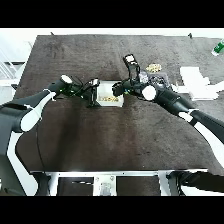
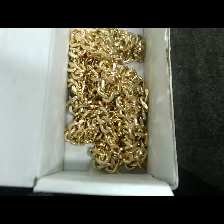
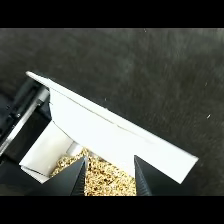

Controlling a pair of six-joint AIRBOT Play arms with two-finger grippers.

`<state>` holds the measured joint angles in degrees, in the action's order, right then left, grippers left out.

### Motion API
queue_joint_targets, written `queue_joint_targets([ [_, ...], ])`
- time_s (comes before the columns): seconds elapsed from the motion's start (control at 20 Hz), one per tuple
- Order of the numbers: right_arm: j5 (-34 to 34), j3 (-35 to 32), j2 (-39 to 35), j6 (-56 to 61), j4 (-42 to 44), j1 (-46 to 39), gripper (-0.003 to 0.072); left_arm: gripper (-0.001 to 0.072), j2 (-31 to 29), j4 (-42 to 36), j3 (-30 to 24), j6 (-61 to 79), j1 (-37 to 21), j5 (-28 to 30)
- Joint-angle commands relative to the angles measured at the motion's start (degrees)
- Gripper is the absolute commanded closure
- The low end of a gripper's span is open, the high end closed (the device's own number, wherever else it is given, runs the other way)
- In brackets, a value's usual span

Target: Fold the box and place the chain.

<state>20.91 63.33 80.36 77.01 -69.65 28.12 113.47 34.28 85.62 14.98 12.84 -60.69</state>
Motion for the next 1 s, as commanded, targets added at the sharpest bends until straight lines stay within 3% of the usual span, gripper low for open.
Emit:
queue_joint_targets([
  [0.0,2.3,0.8,-4.4,-3.0,0.0,-2.3,0.0343,0.0086,0.0,0.0,0.0,0.0,0.0,0.0],
  [0.15,4.5,4.6,-5.7,-12.7,6.6,-7.8,0.0344,0.0086,0.0,0.0,0.0,0.0,0.0,0.0],
  [0.3,14.9,10.2,-2.5,-36.2,26.5,-14.4,0.0353,0.0086,0.0,0.0,0.0,0.0,0.0,0.0],
  [0.4,22.8,14.0,2.2,-43.3,33.1,-18.6,0.0354,0.0086,0.0,0.0,0.0,0.0,0.0,0.0],
  [0.7,31.8,20.0,17.0,-54.5,34.2,-21.6,0.0355,0.0086,0.0,0.0,0.0,0.0,0.0,0.0],
  [0.95,34.9,23.6,21.7,-56.8,33.8,-19.9,0.0355,0.0086,0.0,0.0,0.0,0.0,0.0,0.0],
])
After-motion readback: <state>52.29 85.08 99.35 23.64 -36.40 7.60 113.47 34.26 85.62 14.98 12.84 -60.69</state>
